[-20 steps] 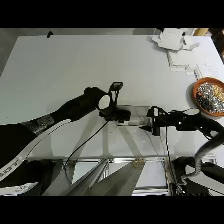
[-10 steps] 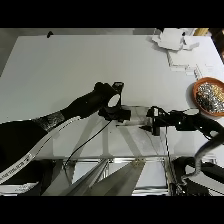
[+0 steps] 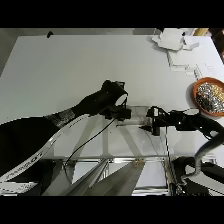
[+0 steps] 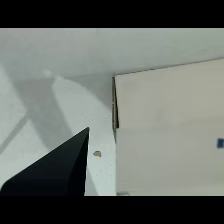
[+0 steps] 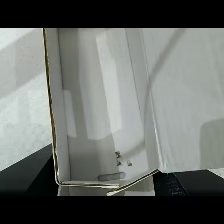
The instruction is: Fold the box and place the chain.
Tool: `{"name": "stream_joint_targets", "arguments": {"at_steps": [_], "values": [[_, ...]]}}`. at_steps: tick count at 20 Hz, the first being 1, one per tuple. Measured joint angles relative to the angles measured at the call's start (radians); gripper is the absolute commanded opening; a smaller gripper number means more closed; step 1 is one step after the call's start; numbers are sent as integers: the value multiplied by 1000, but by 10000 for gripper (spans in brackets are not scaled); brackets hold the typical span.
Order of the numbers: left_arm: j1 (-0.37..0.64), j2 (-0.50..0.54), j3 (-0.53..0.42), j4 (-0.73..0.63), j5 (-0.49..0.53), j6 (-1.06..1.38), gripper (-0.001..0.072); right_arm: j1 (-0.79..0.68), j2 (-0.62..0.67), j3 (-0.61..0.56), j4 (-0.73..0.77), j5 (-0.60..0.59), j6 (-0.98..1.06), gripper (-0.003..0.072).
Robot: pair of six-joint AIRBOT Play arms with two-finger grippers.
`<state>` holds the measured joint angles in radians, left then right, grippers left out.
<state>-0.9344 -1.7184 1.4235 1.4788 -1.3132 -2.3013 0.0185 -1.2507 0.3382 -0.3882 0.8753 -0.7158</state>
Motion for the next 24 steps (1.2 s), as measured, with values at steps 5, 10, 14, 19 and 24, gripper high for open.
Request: {"name": "stream_joint_targets", "arguments": {"at_steps": [5, 10, 14, 19, 24], "values": [[-2, -32, 6, 8, -6, -53, 311, 0, 0, 0, 0, 0, 0, 414], [-2, -52, 6, 11, -2, -81, 221, 0, 0, 0, 0, 0, 0, 414], [-6, -65, 6, 3, 7, -87, 52, 1, 0, 0, 0, 1, 0, 414], [-16, -79, 8, -1, 1, -93, 22, 1, 0, -1, -1, 2, 0, 414], [-20, -85, 6, -3, -13, -86, 149, 0, 0, 0, -2, 2, -1, 414]]}}
